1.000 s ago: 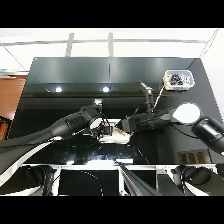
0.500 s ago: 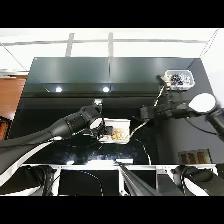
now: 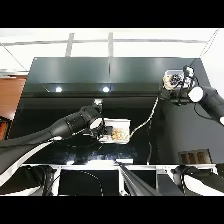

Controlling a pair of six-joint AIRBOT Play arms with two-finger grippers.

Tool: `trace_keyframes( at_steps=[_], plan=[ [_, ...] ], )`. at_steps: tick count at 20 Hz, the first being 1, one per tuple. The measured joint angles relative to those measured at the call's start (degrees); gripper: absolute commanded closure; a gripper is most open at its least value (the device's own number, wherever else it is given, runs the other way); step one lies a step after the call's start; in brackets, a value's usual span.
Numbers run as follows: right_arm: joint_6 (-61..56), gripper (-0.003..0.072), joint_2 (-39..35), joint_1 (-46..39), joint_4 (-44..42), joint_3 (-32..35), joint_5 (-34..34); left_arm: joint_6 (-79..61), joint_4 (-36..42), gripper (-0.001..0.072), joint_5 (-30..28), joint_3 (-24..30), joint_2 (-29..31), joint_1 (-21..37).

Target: Fold the box and place the chain.

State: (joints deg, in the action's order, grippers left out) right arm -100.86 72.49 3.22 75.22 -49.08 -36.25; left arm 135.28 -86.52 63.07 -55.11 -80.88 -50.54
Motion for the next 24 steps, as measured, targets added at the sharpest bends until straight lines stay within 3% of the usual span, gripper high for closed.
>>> trace_keyframes(
  at_steps=[6,7,8,9,11,12,13,15,21,24],
  plan=[
    [-10.1,-0.0034,15.0,-1.0,1.3,-12.0,2.1,0.0,0.0,0.0682,0.0,0.0,0.0,0.0],
    [-10.7,-0.0016,16.2,-1.1,1.5,-13.1,2.5,0.0,0.0,0.0682,0.0,0.0,0.0,0.0],
    [-11.4,0.0091,17.3,-1.1,1.5,-14.1,3.0,0.0,0.0,0.0682,0.0,0.0,0.0,0.0],
    [-11.8,0.0144,18.1,-1.2,1.6,-14.8,3.2,0.0,0.0,0.0682,0.0,0.0,0.0,0.0],
    [-12.3,0.0144,19.3,-1.4,1.7,-15.6,3.8,0.0,0.0,0.0682,0.0,0.0,0.0,0.0],
    [-12.6,0.0211,19.8,-1.5,1.7,-15.9,4.0,0.0,0.0,0.0682,0.0,0.0,0.0,0.0],
    [-12.6,0.0328,20.1,-1.6,1.7,-16.2,4.2,0.0,0.0,0.0682,0.0,0.0,0.0,0.0],
    [-12.8,0.0660,20.5,-1.8,1.7,-16.4,4.5,0.0,0.0,0.0682,0.0,0.0,0.0,0.0],
    [-11.2,0.0673,19.5,-2.1,1.7,-17.7,-0.8,0.0,0.0,0.0682,0.0,0.0,0.0,0.0],
    [-5.5,0.0673,14.3,-2.1,1.5,-18.0,-5.9,0.0,0.0,0.0682,0.0,0.0,0.0,0.0]
  ],
)
